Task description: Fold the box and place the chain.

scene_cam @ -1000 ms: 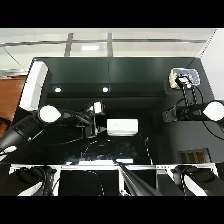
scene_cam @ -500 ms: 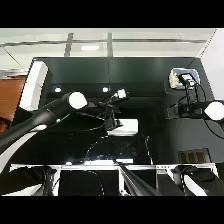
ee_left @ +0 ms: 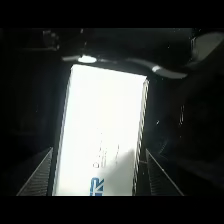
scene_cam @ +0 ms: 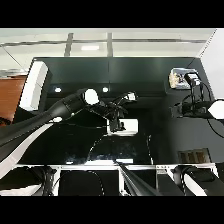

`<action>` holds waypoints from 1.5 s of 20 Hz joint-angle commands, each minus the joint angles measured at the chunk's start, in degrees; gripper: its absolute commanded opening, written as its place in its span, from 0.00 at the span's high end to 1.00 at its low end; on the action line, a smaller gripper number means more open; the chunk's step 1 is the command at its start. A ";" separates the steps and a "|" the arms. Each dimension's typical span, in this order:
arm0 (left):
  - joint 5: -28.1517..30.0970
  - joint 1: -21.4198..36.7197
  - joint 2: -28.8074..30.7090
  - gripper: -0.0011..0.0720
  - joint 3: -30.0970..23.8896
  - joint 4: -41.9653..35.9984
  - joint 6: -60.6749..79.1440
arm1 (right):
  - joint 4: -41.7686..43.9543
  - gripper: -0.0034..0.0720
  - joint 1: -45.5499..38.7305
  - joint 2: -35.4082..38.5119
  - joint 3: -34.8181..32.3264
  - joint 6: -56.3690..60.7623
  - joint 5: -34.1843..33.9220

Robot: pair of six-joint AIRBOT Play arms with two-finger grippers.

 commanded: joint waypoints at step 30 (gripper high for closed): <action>-7.41 -9.84 -8.70 0.22 11.63 28.06 -15.91 | 1.62 0.94 -0.15 0.02 0.00 2.23 -0.33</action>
